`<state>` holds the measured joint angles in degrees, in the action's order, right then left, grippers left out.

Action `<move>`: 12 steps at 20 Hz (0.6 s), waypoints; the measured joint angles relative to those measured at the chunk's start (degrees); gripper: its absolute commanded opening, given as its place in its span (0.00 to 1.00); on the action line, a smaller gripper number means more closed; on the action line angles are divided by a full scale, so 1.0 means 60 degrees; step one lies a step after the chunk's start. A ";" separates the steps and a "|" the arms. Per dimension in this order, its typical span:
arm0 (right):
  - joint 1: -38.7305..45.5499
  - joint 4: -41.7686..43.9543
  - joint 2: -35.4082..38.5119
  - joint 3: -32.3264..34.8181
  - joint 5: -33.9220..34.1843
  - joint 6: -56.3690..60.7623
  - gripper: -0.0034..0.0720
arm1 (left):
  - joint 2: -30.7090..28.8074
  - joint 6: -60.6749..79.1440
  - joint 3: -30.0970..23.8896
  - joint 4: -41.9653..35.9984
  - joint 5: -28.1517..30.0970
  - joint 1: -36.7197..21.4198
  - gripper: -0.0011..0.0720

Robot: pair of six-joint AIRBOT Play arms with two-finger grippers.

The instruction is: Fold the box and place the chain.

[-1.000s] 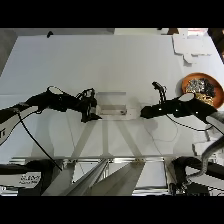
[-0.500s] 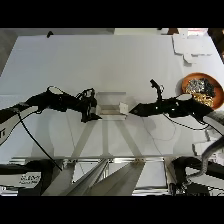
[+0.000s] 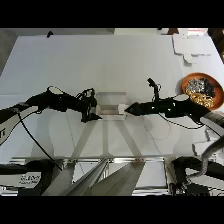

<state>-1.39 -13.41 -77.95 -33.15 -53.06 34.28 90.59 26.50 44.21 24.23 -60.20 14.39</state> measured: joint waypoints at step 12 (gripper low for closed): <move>-0.0382 0.0736 0.0011 -0.0007 0.0477 -0.0284 0.66 | 0.0000 0.0004 0.0000 0.0000 0.0000 0.0000 0.55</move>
<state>-3.68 -8.99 -77.89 -33.19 -50.19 32.58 90.59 26.52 44.21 24.23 -60.20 14.39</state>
